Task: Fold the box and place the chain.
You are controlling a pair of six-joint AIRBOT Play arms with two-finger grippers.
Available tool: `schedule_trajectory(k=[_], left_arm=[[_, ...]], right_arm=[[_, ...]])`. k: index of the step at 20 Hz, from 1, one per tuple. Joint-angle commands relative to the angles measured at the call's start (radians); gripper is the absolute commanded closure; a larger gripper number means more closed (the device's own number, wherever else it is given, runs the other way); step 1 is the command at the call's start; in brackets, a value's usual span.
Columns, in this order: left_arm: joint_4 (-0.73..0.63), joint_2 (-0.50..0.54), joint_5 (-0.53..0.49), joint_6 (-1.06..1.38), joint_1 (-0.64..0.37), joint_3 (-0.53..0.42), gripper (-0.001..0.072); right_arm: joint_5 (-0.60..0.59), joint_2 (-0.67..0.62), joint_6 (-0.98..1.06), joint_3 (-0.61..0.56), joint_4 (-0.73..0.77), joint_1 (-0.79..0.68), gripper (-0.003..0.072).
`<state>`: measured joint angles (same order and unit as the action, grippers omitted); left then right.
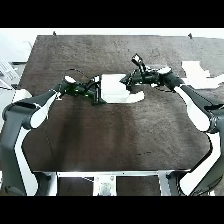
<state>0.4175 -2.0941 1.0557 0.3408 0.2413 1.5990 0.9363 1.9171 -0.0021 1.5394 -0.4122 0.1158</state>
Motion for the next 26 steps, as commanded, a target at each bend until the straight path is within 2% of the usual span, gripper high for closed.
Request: schedule_trajectory(k=[1, 10, 14, 18, 22, 26], left_arm=[[0.0, -0.001, 0.0, 0.0, 0.0, 0.0, 0.035], [0.0, -0.001, 0.001, 0.0, 0.0, 0.0, 0.035], [0.0, -0.001, 0.002, 0.0, 0.0, 0.0, 0.035], [0.0, -0.001, 0.001, 0.0, 0.0, 0.0, 0.035], [0.0, -0.001, 0.001, 0.0, 0.0, 0.0, 0.035], [0.0, -0.001, 0.001, 0.0, 0.0, 0.0, 0.0349]], right_arm=[[-0.012, 0.021, 0.006, 0.005, -0.013, 0.001, 0.0677], [-0.012, 0.046, 0.006, 0.03, -0.089, 0.001, 0.0677], [-0.008, 0.046, 0.013, 0.049, -0.186, 0.011, 0.0677], [0.043, 0.031, 0.029, 0.096, -0.184, 0.011, 0.0677], [0.076, -0.081, 0.031, 0.093, -0.231, 0.011, 0.0679], [0.09, -0.266, 0.105, -0.005, -0.418, 0.011, 0.0678]])
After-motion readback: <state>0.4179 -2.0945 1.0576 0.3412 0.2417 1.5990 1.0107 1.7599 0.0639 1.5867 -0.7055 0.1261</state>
